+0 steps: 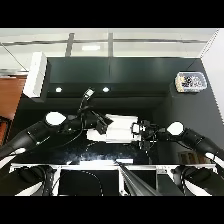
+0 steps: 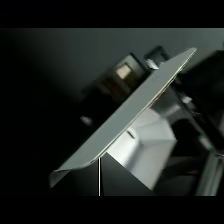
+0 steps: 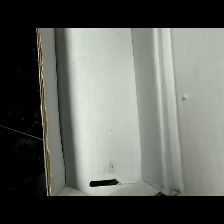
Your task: Fold the box and place the chain.
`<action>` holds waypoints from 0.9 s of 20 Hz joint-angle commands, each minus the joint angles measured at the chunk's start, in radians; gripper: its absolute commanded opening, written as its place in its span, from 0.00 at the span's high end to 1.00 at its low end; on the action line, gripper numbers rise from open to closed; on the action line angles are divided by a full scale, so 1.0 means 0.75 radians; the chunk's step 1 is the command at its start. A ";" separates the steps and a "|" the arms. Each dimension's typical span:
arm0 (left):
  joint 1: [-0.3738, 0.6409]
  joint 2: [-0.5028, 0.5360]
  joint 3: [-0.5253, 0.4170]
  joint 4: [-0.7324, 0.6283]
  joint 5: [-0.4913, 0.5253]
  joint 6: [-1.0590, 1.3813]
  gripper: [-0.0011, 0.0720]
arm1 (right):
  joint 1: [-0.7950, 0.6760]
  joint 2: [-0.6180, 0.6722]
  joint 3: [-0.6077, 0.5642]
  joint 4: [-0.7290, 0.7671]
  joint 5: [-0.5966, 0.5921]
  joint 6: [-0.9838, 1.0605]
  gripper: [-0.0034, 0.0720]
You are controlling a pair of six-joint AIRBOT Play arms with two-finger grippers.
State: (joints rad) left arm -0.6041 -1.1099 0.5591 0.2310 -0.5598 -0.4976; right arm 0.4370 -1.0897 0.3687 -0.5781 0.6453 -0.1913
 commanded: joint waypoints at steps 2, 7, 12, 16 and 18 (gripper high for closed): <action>0.002 -0.137 0.032 0.064 0.105 0.073 0.95 | -0.001 0.001 0.000 0.001 -0.002 0.001 0.39; 0.002 -0.293 0.166 0.377 -0.054 -0.102 0.95 | -0.001 0.001 0.000 0.001 -0.002 0.001 0.39; -0.027 -0.371 0.298 0.780 -0.233 -0.264 0.95 | -0.001 0.001 0.000 0.001 -0.003 0.001 0.39; -0.001 -0.364 0.386 0.815 -0.294 -0.265 0.95 | -0.001 0.001 0.000 0.001 -0.003 0.001 0.39; 0.042 -0.334 0.431 0.833 -0.401 -0.285 0.95 | -0.001 0.001 0.000 0.001 -0.003 0.001 0.39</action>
